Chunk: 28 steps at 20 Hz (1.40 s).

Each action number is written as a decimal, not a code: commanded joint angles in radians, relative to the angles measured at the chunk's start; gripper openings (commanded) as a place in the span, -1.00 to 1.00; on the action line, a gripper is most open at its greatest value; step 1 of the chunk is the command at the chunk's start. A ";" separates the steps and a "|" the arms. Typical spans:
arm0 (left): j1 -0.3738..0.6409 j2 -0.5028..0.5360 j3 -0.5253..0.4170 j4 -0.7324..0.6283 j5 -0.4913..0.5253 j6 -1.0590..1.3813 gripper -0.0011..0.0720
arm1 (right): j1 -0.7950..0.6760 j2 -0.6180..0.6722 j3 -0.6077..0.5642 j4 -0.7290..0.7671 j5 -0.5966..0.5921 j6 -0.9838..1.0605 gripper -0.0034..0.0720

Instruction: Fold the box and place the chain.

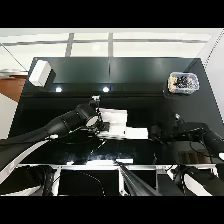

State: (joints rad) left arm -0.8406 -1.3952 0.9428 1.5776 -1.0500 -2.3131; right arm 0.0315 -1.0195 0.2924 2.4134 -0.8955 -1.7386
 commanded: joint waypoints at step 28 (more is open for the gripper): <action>0.000 0.000 0.000 0.000 0.001 0.001 -0.89 | 0.477 -0.100 0.349 -0.084 0.090 0.243 0.49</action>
State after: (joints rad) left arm -0.8406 -1.3952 0.9432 1.5768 -1.0496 -2.3131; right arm 0.4686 -1.1046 0.6281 2.3920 -0.8337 -1.5848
